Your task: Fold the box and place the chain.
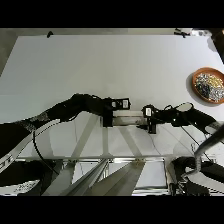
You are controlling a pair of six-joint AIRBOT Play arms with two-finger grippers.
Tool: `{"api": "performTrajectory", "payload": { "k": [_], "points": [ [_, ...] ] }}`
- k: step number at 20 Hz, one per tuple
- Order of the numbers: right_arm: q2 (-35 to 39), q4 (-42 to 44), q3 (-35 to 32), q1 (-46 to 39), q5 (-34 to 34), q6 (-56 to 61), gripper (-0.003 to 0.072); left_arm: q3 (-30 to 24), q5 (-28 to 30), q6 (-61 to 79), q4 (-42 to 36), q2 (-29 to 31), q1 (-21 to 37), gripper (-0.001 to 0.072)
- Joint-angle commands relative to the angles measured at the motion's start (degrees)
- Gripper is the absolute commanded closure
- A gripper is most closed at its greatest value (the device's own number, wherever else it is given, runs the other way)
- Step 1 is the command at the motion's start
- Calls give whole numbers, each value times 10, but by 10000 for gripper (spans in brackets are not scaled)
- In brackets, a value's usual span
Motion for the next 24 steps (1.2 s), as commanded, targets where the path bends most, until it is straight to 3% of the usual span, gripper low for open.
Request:
{"api": "performTrajectory", "payload": {
  "k": [1, 2, 3, 6, 7, 9, 12, 19, 22, 23, 24],
  "points": [
    [0, 0, 0, 0, 0, 0, 329, 0, 5, 0, 0, 0, 0, 698],
    [0, 0, 0, 0, 0, 0, 329, 0, 9, 0, 0, 1, 0, 694],
    [0, 0, 0, 0, 0, 0, 329, 0, 12, 0, 0, 3, 0, 642],
    [0, 0, 0, 0, 0, 0, 329, 0, 33, 0, 0, 17, 0, 322],
    [0, 0, 0, 0, 0, 0, 329, 0, 36, -1, 0, 23, 0, 281],
    [0, 0, 0, 0, 0, 0, 329, 0, 40, -3, 0, 37, 0, 279],
    [0, 0, 0, 0, 0, 0, 329, 0, 55, -17, 15, 60, 2, 188],
    [0, 0, 0, 0, 0, 0, 329, 0, 92, -198, 196, 146, 35, 189],
    [0, 0, 0, 0, 0, 0, 329, 0, 123, -288, 221, 208, 59, 192],
    [0, 0, 0, 0, 0, 0, 329, 0, 138, -313, 218, 231, 65, 208],
    [0, 0, 0, 0, 0, 0, 329, 0, 155, -327, 213, 252, 66, 293]
  ]
}}
